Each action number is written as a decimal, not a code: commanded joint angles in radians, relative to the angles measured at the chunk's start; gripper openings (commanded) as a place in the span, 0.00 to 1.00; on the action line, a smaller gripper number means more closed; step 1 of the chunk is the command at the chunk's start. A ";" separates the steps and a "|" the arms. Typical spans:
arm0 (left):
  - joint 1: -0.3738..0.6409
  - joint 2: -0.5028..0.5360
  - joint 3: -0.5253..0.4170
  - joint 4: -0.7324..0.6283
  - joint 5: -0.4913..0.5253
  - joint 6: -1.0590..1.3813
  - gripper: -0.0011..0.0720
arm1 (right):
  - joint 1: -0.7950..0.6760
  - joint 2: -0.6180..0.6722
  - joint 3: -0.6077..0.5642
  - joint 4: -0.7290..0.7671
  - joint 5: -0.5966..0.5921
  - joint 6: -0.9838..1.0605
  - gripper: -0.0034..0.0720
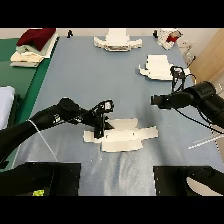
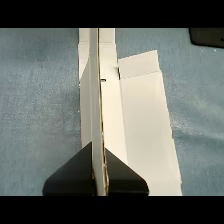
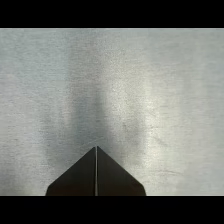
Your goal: Fold the box.
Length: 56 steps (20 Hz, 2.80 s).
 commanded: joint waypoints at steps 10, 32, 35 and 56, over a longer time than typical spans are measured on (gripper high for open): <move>0.022 -0.003 0.020 0.004 -0.060 -0.030 0.03 | 0.000 -0.001 0.001 0.003 0.001 0.000 0.05; 0.022 -0.057 0.019 0.014 -0.138 -0.040 0.03 | 0.045 0.002 0.000 0.246 -0.344 -0.262 0.05; 0.022 -0.058 0.019 0.014 -0.138 -0.040 0.03 | 0.195 0.027 -0.011 0.256 -0.411 -0.290 0.05; 0.022 -0.057 0.019 0.014 -0.138 -0.040 0.03 | 0.854 0.087 -0.277 -0.204 -0.021 -0.212 0.78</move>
